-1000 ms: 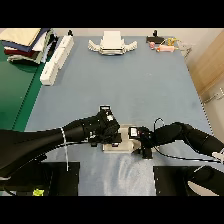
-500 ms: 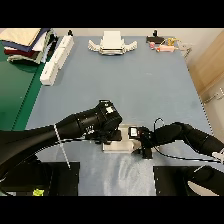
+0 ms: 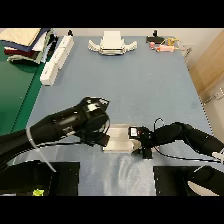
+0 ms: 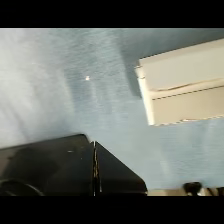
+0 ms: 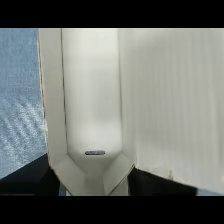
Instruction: Fold the box.
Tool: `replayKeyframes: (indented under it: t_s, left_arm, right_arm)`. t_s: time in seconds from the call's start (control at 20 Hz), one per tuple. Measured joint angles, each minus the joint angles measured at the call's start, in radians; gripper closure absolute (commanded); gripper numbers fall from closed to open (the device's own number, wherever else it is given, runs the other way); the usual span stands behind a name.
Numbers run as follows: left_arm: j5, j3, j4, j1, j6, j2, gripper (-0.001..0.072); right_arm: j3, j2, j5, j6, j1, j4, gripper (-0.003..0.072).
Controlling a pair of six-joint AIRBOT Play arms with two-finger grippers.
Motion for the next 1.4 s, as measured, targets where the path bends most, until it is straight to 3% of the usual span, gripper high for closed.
replayKeyframes:
  t_s: [0.2,0.35,0.4,0.45,0.6,0.8,1.1,1.4]
  left_arm:
    - [0.121,-0.199,-0.056,0.157,0.23,0.198,0.0697]
    - [0.237,-0.333,-0.209,0.344,0.586,0.296,0.0681]
    - [0.274,-0.367,-0.267,0.406,0.732,0.313,0.0314]
    - [0.311,-0.392,-0.319,0.459,0.873,0.324,0.0022]
    - [0.438,-0.431,-0.429,0.545,1.188,0.329,0.0017]
    - [0.573,-0.449,-0.488,0.569,1.48,0.299,0.0018]
    - [0.665,-0.482,-0.543,0.55,1.775,0.229,0.0017]
    - [0.73,-0.599,-0.739,0.539,2.184,0.209,0.0017]
  right_arm:
    - [0.0,0.0,0.0,0.0,0.0,0.0,0.0184]
    - [0.0,0.0,0.0,0.0,0.0,0.0,0.0183]
    - [0.0,0.0,0.0,0.0,0.0,0.0,0.0183]
    - [0.0,0.0,0.0,0.0,0.0,0.0,0.0183]
    - [0.0,0.0,0.0,0.0,0.0,0.0,0.0184]
    - [0.0,0.0,0.0,0.0,0.0,0.0,0.0184]
    - [0.0,0.0,0.0,0.0,0.0,0.0,0.0184]
    - [0.0,0.0,0.0,0.0,0.0,0.0,0.0183]
